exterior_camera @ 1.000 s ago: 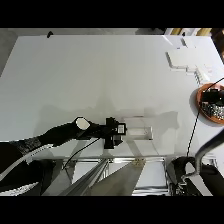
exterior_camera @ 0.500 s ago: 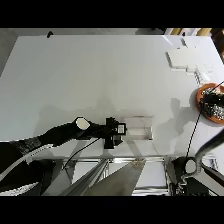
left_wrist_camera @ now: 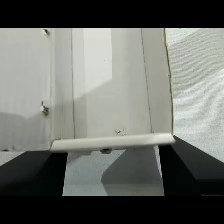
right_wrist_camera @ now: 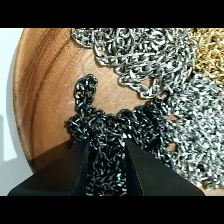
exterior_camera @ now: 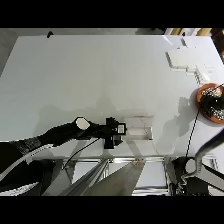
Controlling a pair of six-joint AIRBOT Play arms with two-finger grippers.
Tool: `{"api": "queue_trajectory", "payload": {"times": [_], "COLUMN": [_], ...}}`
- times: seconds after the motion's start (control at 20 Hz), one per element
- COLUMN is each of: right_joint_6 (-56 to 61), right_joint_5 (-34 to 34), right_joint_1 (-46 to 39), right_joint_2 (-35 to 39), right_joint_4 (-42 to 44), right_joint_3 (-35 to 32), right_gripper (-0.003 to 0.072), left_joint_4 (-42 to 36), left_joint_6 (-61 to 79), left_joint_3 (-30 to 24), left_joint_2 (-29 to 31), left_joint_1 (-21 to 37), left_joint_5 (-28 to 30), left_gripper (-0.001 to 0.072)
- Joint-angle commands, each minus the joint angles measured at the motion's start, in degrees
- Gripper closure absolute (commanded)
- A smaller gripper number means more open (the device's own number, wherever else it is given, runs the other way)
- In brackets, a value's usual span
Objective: Fold the box and place the chain.
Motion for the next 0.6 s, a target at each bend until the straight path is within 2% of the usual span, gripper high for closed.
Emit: {"api": "queue_trajectory", "payload": {"times": [0.0, 0.2, 0.25, 0.3, 0.55], "right_joint_6": [-0.5, -0.48, -0.5, -0.52, -1.55], "right_joint_5": [0.85, 1.07, 1.09, 1.36, 1.01], "right_joint_1": [-0.11, -0.09, -0.09, -0.09, 2.82], "right_joint_2": [-1.99, -3.39, -3.34, -2.97, 5.79], "right_joint_4": [0.96, 0.98, 0.92, 0.85, 1.25], "right_joint_3": [0.0, 0.0, 0.0, 0.0, 0.0], "right_gripper": [0.0465, 0.0467, 0.0541, 0.0652, 0.0666], "left_joint_4": [0.0, 0.0, 0.0, 0.0, 0.0], "left_joint_6": [0.0, 0.0, 0.0, 0.0, 0.0], "left_joint_3": [0.0, 0.0, 0.0, 0.0, 0.0], "left_joint_2": [0.04, 0.04, 0.04, 0.07, 0.07], "left_joint_1": [-0.02, -0.02, -0.02, -0.02, -0.02], "left_joint_5": [0.0, 0.0, 0.0, 0.0, 0.0], "left_gripper": [0.0503, 0.0503, 0.0503, 0.0503, 0.0503]}}
